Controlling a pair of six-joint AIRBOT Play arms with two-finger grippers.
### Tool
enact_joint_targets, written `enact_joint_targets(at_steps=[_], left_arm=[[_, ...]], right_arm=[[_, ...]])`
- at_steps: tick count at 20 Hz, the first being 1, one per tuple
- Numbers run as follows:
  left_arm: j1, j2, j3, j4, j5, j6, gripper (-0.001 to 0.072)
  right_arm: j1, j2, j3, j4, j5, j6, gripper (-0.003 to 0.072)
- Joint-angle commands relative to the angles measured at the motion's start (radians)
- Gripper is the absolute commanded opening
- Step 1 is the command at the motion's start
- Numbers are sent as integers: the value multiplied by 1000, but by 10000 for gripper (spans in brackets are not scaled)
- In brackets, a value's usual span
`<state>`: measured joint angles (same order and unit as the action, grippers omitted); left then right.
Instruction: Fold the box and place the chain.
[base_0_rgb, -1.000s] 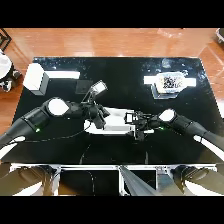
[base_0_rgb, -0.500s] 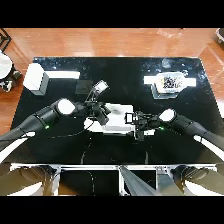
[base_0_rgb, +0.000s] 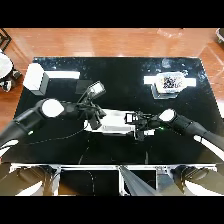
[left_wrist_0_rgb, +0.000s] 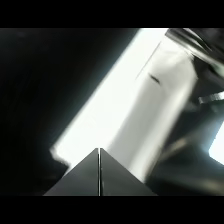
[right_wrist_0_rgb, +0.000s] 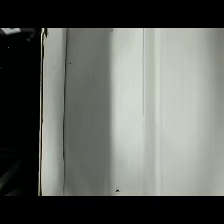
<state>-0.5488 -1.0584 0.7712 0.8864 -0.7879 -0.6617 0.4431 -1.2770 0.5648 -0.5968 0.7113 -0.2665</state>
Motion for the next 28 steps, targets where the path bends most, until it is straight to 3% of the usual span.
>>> enact_joint_targets(at_steps=[1,5,9,10,11,12,17,19,21,24,28], left_arm=[[35,114,-37,171,-196,-89,20],[67,206,-174,248,-174,-124,21],[64,180,-235,248,-124,-19,41],[64,171,-234,248,-98,-19,224],[64,166,-234,247,-56,-19,528],[63,165,-234,247,-4,-14,628],[63,117,-234,228,25,348,612],[62,75,-233,138,48,428,542],[51,42,-232,48,81,536,542],[47,2,-228,-49,103,568,559],[40,-15,-226,-82,99,569,558]], right_arm=[[0,0,0,2,25,-21,243],[0,0,0,3,78,-22,236],[0,0,0,6,72,-22,236],[0,0,0,6,64,-21,236],[0,0,0,6,59,-21,236],[0,0,0,6,58,-21,236],[0,0,0,6,58,-21,236],[0,0,0,6,59,-21,237],[0,0,0,6,59,-21,237],[0,0,0,6,59,-21,236],[0,0,0,6,59,-20,236]])
